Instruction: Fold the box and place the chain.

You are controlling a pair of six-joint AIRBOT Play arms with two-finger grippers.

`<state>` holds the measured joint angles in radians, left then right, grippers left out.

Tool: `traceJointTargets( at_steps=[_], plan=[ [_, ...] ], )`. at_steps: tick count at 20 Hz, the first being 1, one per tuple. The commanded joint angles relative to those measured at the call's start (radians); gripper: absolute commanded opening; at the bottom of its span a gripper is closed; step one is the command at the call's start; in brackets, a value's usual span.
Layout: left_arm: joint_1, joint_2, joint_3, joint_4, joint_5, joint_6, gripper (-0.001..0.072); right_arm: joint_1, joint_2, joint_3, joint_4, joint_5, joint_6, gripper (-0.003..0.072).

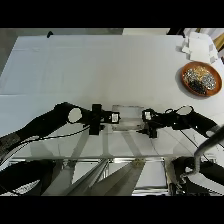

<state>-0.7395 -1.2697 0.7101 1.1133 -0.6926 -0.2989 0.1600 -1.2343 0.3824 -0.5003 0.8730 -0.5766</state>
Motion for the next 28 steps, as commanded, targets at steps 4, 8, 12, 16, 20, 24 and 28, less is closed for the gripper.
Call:
traceJointTargets(
  at_steps=[4,8,12,16,20,24,28],
  plan=[
    [-0.033,-0.059,-0.001,-0.048,0.040,0.070,0.0404,0.000,0.000,0.000,0.000,0.000,0.000,0.0434],
    [-0.048,-0.059,-0.001,-0.060,0.057,0.097,0.0371,0.000,0.000,0.000,0.000,0.000,0.000,0.0434],
    [-0.048,-0.059,-0.001,-0.084,0.030,0.097,0.0146,0.000,0.000,0.000,0.000,0.000,0.000,0.0434],
    [-0.049,-0.059,-0.001,-0.119,0.072,0.097,0.0148,0.000,0.000,0.000,0.000,0.000,0.000,0.0434],
    [-0.083,-0.059,-0.001,-0.164,0.129,0.097,0.0147,0.000,0.000,0.000,0.000,0.000,0.000,0.0434],
    [-0.104,-0.060,-0.001,-0.179,0.160,0.097,0.0146,0.000,0.000,0.000,0.000,0.000,0.000,0.0434],
    [-0.112,-0.062,-0.001,-0.195,0.198,0.097,0.0146,0.000,0.000,0.000,0.000,0.000,0.000,0.0434]
  ],
)
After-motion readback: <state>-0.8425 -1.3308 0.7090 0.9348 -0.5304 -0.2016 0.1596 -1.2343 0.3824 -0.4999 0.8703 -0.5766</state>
